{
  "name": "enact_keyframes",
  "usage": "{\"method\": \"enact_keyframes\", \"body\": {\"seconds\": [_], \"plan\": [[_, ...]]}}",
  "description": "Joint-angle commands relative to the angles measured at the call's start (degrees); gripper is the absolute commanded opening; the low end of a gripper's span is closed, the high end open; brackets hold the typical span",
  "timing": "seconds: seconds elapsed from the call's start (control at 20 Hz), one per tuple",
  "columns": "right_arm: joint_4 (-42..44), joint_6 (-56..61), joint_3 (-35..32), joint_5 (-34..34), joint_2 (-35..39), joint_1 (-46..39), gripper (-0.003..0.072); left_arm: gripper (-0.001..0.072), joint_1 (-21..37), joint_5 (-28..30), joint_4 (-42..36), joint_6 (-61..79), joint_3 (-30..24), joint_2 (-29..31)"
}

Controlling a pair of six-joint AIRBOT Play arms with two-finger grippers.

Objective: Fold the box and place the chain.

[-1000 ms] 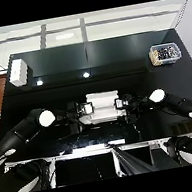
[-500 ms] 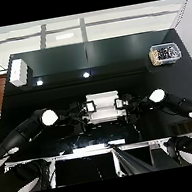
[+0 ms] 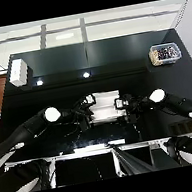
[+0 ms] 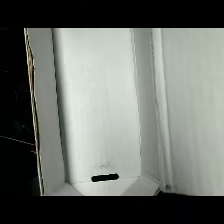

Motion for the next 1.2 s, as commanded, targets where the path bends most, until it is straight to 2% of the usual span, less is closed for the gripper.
{"method": "enact_keyframes", "body": {"seconds": [0.0, 0.1, 0.15, 0.2, 0.25, 0.35, 0.4, 0.45, 0.6, 0.65, 0.75, 0.9, 1.05, 1.15], "plan": [[0.04, 0.04, 0.02, -0.02, -0.02, 0.04, 0.0201, 0.0235, -0.07, -1.44, -2.19, 0.09, -0.04, -1.7], [0.04, 0.04, 0.02, 0.0, -0.02, 0.04, 0.0201, 0.0218, -0.07, -1.81, -0.48, 0.07, -0.04, -2.21], [0.04, 0.04, 0.02, 0.0, -0.02, 0.02, 0.0201, 0.024, -0.07, -1.51, 0.07, 0.04, -0.04, -2.19], [0.04, 0.04, 0.02, -0.02, -0.02, 0.02, 0.0201, 0.0365, -0.04, -1.07, 0.15, 0.04, -0.04, -2.19], [0.04, 0.04, 0.02, -0.02, -0.02, 0.02, 0.0201, 0.0444, -0.04, -0.92, 0.2, 0.07, -0.02, -2.19], [0.04, 0.07, 0.02, -0.02, -0.02, 0.04, 0.0201, 0.0325, 0.0, -1.09, 0.42, 0.0, -0.02, -2.16], [0.04, 0.07, 0.02, -0.02, -0.02, 0.04, 0.0201, 0.0311, 0.0, -1.2, 0.42, 0.0, -0.02, -2.14], [0.04, 0.07, 0.02, -0.02, -0.02, 0.04, 0.0201, 0.0175, 0.04, -1.38, 0.46, 0.02, -0.02, -2.05], [0.04, 0.07, 0.02, -0.02, -0.02, 0.02, 0.0201, 0.0153, 0.07, -3.5, 0.74, -0.02, -0.02, -1.2], [0.04, 0.04, 0.02, -0.02, -0.02, 0.02, 0.0201, 0.002, 0.13, -4.98, 2.05, -0.76, 0.0, -0.17], [0.04, 0.04, 0.02, -0.02, -0.02, 0.02, 0.0201, 0.0025, 1.11, -6.88, 6.82, -8.22, 0.0, 3.26], [0.04, 0.07, 0.02, -0.02, -0.02, 0.04, 0.0201, 0.0025, 4.83, -9.55, 17.73, -21.14, -0.02, 11.76], [0.04, 0.07, 0.02, -0.02, -0.02, 0.02, 0.0201, 0.0025, 12.22, -12.2, 26.23, -40.5, -0.2, 19.47], [0.04, 0.07, 0.02, -0.02, -0.02, 0.02, 0.0201, 0.0025, 18.53, -14.93, 26.32, -52.28, -1.33, 21.16]]}}
